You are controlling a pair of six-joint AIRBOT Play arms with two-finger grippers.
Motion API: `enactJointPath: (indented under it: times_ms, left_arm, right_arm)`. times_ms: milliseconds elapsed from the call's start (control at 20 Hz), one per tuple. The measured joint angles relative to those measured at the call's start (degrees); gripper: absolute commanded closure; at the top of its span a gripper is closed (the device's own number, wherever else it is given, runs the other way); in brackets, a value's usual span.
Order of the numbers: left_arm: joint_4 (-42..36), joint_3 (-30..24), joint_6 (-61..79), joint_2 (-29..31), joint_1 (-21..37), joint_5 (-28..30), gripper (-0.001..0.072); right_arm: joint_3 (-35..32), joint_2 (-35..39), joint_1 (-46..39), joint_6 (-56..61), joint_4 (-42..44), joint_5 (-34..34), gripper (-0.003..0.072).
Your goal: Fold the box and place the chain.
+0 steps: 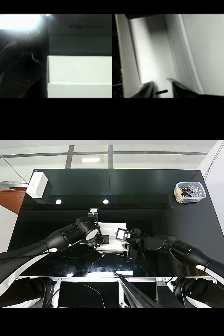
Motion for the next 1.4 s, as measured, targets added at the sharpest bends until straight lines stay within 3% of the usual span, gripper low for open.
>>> enactJointPath:
  times_ms: [50,100,150,200,250,300,350,400,550,700,1050,1200,1400]
  left_arm:
    - [0.0,0.0,0.0,0.0,0.0,0.0,0.0678]
    - [0.0,0.0,0.0,0.0,0.0,0.0,0.0678]
    - [0.0,0.0,0.0,0.0,0.0,0.0,0.0678]
    - [0.0,0.0,0.0,0.0,0.0,0.0,0.0678]
    - [0.0,0.0,0.0,0.0,0.0,0.0,0.0678]
    - [-0.1,0.0,0.0,0.0,0.0,0.0,0.0678]
    - [-0.2,0.0,0.1,0.0,0.0,0.0,0.0678]
    - [-0.3,0.0,0.1,0.0,0.0,0.1,0.0678]
    - [-0.4,0.0,0.1,0.0,0.0,0.4,0.0678]
    - [-0.4,0.0,0.2,0.0,0.0,0.1,0.0678]
    - [0.0,0.0,0.2,0.0,0.0,0.2,0.0678]
    - [0.0,0.0,0.2,0.0,0.0,0.3,0.0678]
    - [0.0,0.0,0.2,0.0,0.0,0.4,0.0678]
  right_arm:
    - [0.0,-0.1,0.0,0.3,0.0,0.2,0.0441]
    - [0.0,-0.1,0.1,0.5,-0.1,0.7,0.0441]
    - [0.0,-0.2,0.1,0.6,-0.2,0.9,0.0313]
    - [0.0,-0.2,0.2,0.7,-0.2,0.8,0.0308]
    - [0.0,-0.2,0.2,0.7,-0.2,0.8,0.0497]
    - [0.0,-0.2,0.2,0.7,-0.4,1.3,0.0565]
    - [0.0,-0.2,0.2,0.9,-0.5,1.3,0.0566]
    - [0.0,-0.1,0.1,1.0,-0.7,1.1,0.0654]
    - [0.0,2.5,-2.1,5.8,-1.9,-0.9,0.0654]
    - [0.6,8.1,-8.6,15.9,-4.7,-9.0,0.0655]
    - [-0.9,20.7,-34.6,48.6,-12.9,-29.9,0.0655]
    - [-6.5,21.1,-42.6,57.4,-12.4,-33.6,0.0656]
    - [-12.9,17.3,-43.1,59.0,-3.6,-32.5,0.0656]
